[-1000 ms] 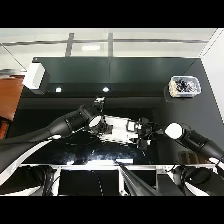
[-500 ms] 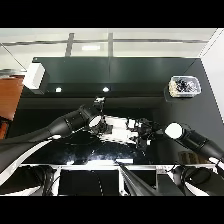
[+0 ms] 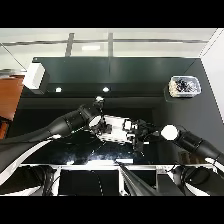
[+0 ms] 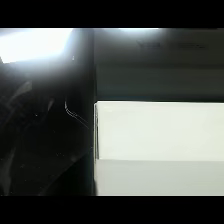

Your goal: Fold the box and place the chain.

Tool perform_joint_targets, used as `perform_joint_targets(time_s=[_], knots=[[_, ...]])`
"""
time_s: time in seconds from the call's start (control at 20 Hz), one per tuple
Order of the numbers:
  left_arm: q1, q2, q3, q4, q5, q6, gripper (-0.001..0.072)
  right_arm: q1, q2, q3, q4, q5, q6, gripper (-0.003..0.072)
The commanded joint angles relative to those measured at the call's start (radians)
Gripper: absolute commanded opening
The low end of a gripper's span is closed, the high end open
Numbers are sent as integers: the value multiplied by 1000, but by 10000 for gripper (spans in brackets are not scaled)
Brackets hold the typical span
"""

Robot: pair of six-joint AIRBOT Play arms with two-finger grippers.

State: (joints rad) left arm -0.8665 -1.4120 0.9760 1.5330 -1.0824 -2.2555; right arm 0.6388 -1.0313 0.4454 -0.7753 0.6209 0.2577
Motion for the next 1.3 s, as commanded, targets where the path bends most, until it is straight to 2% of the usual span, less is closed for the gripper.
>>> perform_joint_targets(time_s=[0.0,0.5,0.55,0.6,0.65,0.75,0.8,0.85,0.9,0.95,1.0,1.05,1.15,1.25], knots=[[0,-1,0,-4,4,0,30,32,-4,1,27,-70,10,218],[0,-1,0,-5,5,-1,29,43,-4,1,27,-92,24,226],[0,-1,0,-5,5,-1,30,43,-4,1,27,-92,24,365],[0,-1,0,-5,5,0,30,43,-4,1,27,-92,24,402],[0,-1,0,-5,5,-1,30,43,-4,1,27,-92,28,400],[0,-1,0,-5,5,-1,30,43,-4,1,26,-91,39,288],[0,-1,0,-5,5,0,30,43,-4,1,26,-92,39,290],[0,-1,0,-4,4,0,30,43,-4,1,26,-94,43,389],[0,-1,0,-5,5,0,30,42,-4,1,26,-96,46,437],[0,-1,0,-5,5,-1,30,42,-4,1,18,-101,47,329],[0,-1,0,-5,5,-2,30,40,-3,1,14,-101,59,128],[0,-1,0,-4,5,-10,30,34,5,6,15,-87,99,40],[0,-1,0,-4,7,-27,29,-1,37,24,-2,-10,249,27],[1,-1,0,-4,6,-27,29,-83,89,35,-75,80,504,27]])
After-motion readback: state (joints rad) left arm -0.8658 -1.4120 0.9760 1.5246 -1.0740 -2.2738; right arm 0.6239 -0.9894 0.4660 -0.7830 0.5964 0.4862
